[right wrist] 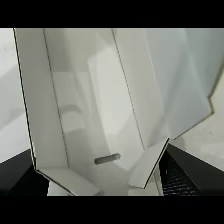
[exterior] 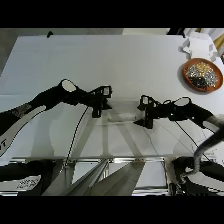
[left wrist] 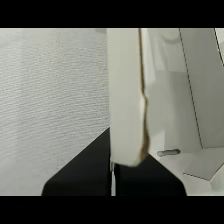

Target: Fold the box and place the chain.

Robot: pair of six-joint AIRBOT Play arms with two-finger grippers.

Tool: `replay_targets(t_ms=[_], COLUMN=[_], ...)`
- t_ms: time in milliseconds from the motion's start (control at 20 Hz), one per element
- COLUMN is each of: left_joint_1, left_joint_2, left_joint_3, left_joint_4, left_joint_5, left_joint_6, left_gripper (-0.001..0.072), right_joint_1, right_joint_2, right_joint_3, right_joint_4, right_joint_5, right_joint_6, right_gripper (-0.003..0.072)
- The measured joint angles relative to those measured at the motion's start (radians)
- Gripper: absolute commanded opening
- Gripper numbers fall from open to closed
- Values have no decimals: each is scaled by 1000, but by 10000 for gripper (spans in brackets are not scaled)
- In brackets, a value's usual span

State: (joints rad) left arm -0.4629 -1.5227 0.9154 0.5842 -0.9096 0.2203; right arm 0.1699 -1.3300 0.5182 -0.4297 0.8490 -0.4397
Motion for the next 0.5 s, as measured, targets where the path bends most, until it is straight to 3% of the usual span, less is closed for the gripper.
replay_targets(t_ms=[500], left_joint_1=[0], left_joint_2=[0], left_joint_3=[0], left_joint_4=[0], left_joint_5=[-4], left_joint_6=[0], left_gripper=[10], right_joint_1=[72], right_joint_2=[-50], right_joint_3=[0], right_joint_4=[95], right_joint_5=[-43], right_joint_6=[-109], right_gripper=[634])
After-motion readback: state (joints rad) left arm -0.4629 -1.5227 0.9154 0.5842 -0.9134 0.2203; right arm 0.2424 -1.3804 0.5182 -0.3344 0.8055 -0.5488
